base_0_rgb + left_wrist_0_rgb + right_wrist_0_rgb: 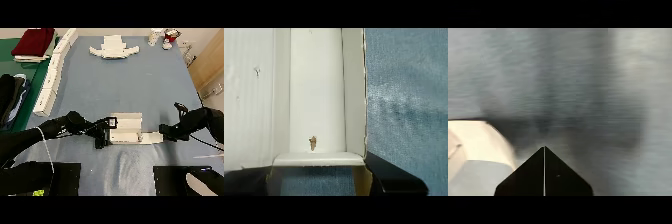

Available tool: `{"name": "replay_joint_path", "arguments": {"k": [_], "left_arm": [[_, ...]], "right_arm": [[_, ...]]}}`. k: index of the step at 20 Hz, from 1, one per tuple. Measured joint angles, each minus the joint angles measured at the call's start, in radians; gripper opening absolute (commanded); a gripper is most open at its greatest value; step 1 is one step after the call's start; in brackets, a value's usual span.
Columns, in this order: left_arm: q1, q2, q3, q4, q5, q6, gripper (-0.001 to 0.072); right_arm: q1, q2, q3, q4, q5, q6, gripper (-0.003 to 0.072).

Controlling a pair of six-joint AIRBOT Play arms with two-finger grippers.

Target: Fold the box.

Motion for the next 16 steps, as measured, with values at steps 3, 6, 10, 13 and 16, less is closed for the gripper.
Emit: {"name": "replay_joint_path", "arguments": {"k": [3, 6, 10, 13, 16], "left_arm": [[0.000, 0.000, 0.000, 0.000, 0.000, 0.000, 0.0445], [0.000, 0.000, 0.000, 0.000, 0.000, 0.000, 0.0445], [0.000, 0.000, 0.000, 0.000, 0.000, 0.000, 0.0445], [0.000, 0.000, 0.000, 0.000, 0.000, 0.000, 0.0445], [0.000, 0.000, 0.000, 0.000, 0.000, 0.000, 0.0446]], "right_arm": [[0.034, -0.010, -0.008, 0.135, 0.015, -0.058, 0.0006], [0.075, 0.011, -0.011, 0.203, 0.019, -0.088, 0.0025], [0.113, 0.027, -0.005, 0.248, 0.020, -0.110, 0.0246], [0.124, 0.037, 0.023, 0.267, 0.002, -0.128, 0.0246], [0.128, 0.048, 0.056, 0.276, -0.021, -0.143, 0.0492]]}}
